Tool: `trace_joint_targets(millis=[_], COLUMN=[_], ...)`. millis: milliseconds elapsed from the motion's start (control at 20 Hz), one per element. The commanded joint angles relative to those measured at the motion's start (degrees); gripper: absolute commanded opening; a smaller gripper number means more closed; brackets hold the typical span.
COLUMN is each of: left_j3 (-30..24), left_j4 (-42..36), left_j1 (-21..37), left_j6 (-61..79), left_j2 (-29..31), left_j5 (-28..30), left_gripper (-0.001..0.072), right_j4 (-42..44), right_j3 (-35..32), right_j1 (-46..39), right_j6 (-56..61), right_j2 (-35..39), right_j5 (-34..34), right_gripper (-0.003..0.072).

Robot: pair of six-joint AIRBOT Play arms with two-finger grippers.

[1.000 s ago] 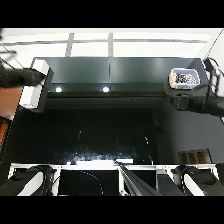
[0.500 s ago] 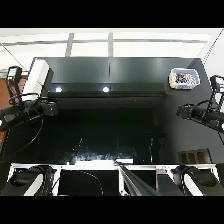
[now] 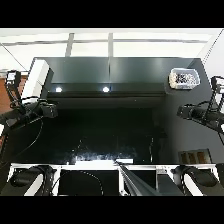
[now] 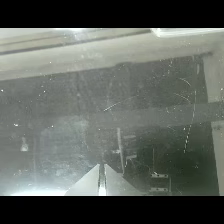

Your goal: Fold the box and place the chain.

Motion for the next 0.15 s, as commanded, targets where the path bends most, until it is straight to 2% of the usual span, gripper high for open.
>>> trace_joint_targets(millis=[0, 100], left_j3=[-0.07, -0.07], left_j4=[0.07, 0.07], left_j1=[-0.02, -0.02], left_j6=[0.00, 0.00], left_j2=[0.09, 0.09], left_j5=[0.17, 0.17], left_gripper=[0.0030, 0.0030], right_j4=[0.00, 0.00], right_j3=[-0.02, -0.02], right_j1=[0.00, 0.00], right_j6=[0.00, 0.00], right_j2=[0.02, 0.02], right_j5=[0.00, 0.00], right_gripper=[0.0044, 0.0044])
